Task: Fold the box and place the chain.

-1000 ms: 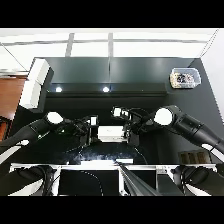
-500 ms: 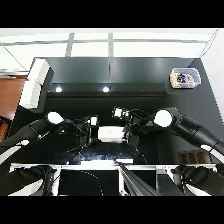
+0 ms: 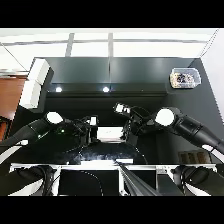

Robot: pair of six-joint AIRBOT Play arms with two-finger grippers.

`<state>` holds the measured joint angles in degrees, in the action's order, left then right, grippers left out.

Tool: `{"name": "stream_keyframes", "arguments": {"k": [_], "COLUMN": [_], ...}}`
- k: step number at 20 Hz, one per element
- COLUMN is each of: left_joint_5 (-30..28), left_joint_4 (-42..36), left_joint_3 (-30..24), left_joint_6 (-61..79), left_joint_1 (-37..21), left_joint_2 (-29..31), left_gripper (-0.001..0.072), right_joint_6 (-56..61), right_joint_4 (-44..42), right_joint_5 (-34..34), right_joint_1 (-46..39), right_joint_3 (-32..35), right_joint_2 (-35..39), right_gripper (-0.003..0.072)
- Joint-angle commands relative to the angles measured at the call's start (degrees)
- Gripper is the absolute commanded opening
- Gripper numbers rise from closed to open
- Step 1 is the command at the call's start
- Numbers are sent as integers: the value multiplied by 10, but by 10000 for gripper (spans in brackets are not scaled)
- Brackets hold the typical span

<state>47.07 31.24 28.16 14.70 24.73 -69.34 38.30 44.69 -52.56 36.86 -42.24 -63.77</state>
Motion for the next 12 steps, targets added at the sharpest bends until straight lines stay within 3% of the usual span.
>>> {"name": "stream_keyframes", "arguments": {"k": [1,6,7,8,12], "left_joint_5": [-3,-3,-3,-3,-3], "left_joint_4": [-2,-2,-2,-2,-2], "left_joint_3": [0,0,0,0,0], "left_joint_6": [0,0,0,0,0], "left_joint_1": [0,0,0,0,0], "left_joint_2": [0,0,0,0,0], "left_gripper": [440,440,440,440,441], "right_joint_6": [51,100,108,126,241], "right_joint_4": [-50,-105,-106,-105,-112], "right_joint_5": [-14,-65,-66,-66,-49], "right_joint_1": [-20,-67,-69,-70,-68], "right_joint_3": [-8,-10,-10,-10,18], "right_joint_2": [18,28,28,28,17], "right_gripper": [288,287,230,40,13]}}
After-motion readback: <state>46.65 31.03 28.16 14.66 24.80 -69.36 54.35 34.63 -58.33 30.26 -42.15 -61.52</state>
